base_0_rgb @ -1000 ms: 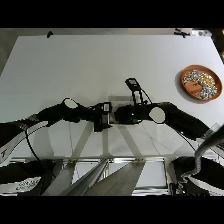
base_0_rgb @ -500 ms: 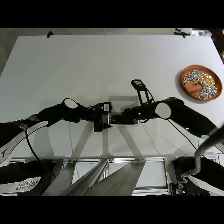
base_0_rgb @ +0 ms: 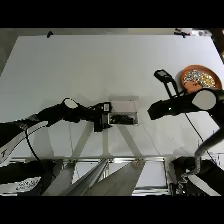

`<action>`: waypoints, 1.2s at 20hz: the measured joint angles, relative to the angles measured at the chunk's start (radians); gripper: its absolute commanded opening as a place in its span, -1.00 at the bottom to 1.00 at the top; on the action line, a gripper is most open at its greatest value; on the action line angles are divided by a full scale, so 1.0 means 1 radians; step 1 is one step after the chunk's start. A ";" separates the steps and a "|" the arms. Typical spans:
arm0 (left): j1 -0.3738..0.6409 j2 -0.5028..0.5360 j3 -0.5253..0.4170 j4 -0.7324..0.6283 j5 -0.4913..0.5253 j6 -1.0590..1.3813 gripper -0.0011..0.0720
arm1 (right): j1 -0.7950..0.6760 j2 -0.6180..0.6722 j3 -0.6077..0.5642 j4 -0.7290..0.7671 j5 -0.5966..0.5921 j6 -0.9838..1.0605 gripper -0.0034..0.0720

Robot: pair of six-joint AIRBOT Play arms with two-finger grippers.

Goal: Fold the box and place the chain.

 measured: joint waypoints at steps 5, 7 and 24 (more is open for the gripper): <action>0.000 0.000 0.000 0.000 0.000 0.000 -0.40 | -0.111 -0.159 0.047 0.057 -0.090 -0.150 -0.90; 0.000 0.000 0.000 0.000 0.000 0.000 -0.40 | -0.126 -0.267 0.115 0.101 -0.109 -0.213 -0.90; 0.000 0.000 0.000 0.000 0.000 0.000 -0.40 | 0.126 -0.561 0.498 0.135 0.254 -0.545 -0.89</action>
